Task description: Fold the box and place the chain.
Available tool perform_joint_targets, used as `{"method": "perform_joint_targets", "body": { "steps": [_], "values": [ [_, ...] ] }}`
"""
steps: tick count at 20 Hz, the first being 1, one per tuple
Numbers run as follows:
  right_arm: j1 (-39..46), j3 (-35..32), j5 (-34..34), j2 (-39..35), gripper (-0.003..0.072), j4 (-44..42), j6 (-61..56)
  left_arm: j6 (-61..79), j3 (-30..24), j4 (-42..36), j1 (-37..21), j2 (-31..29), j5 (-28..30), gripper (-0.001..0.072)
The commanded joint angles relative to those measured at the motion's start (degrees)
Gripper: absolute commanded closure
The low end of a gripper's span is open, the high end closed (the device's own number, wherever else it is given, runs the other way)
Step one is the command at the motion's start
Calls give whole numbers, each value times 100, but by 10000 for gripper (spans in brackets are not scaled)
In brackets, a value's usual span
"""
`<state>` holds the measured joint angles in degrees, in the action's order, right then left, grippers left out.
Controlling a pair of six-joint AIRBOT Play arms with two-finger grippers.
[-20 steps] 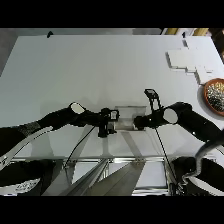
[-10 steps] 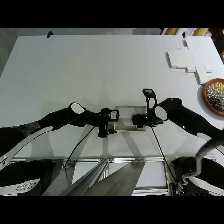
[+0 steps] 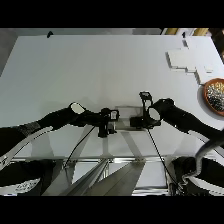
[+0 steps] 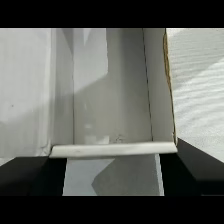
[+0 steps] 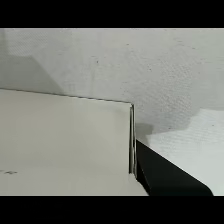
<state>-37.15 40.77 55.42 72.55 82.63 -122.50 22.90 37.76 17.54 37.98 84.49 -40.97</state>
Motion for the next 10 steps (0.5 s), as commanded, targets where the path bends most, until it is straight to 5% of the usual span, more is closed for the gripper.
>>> {"method": "perform_joint_targets", "body": {
  "steps": [1, 4, 7, 8, 10],
  "values": [
    [-35, 4, -37, 37, 483, 13, -103, 2, -2, 2, -2, -2, 2, 617],
    [-35, 7, -37, 37, 661, 13, -157, 2, -2, 2, -2, -4, 2, 617],
    [-35, 7, -35, 37, 668, 11, -157, 2, -2, 2, -2, -4, 2, 617],
    [-35, 7, -35, 35, 659, 11, -155, 2, -2, 2, -2, -4, 2, 617],
    [-35, 7, -37, 0, 468, 11, -155, 2, -2, 2, -2, -4, 0, 617]
  ]
}}
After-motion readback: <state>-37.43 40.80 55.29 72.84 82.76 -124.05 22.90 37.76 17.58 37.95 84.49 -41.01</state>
